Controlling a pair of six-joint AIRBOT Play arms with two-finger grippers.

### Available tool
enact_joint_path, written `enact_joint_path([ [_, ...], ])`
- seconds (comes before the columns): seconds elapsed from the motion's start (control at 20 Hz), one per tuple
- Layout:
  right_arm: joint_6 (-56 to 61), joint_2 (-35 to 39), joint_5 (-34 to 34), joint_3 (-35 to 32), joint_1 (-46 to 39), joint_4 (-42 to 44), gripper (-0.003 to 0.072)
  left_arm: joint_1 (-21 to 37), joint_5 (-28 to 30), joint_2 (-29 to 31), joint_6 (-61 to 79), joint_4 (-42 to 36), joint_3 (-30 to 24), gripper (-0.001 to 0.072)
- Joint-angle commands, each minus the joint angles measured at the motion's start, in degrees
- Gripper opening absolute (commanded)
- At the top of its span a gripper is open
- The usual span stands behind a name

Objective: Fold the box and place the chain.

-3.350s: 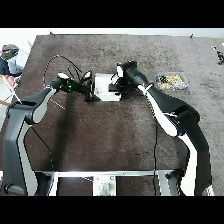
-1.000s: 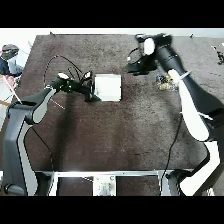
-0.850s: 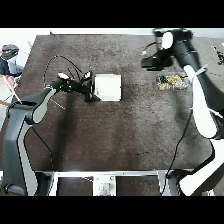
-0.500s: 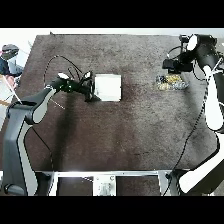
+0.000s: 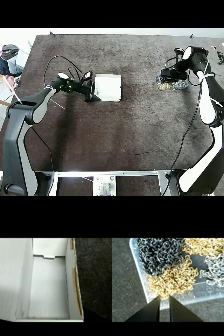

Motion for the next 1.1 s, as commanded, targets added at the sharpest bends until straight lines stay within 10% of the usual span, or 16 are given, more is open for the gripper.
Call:
enact_joint_path([
  [0.0,-0.3,-1.5,-0.5,0.0,-0.1,0.5,0.0132,0.0,0.0,0.0,0.0,0.0,0.0,0.0455],
  [0.7,-0.3,-2.9,-2.1,-0.1,-0.1,2.0,0.0127,0.0,0.0,0.0,0.0,0.0,0.0,0.0455],
  [1.05,-0.5,-2.9,-2.7,-0.1,-0.1,2.0,0.0009,0.0,0.0,0.0,0.0,0.0,0.0,0.0455],
])
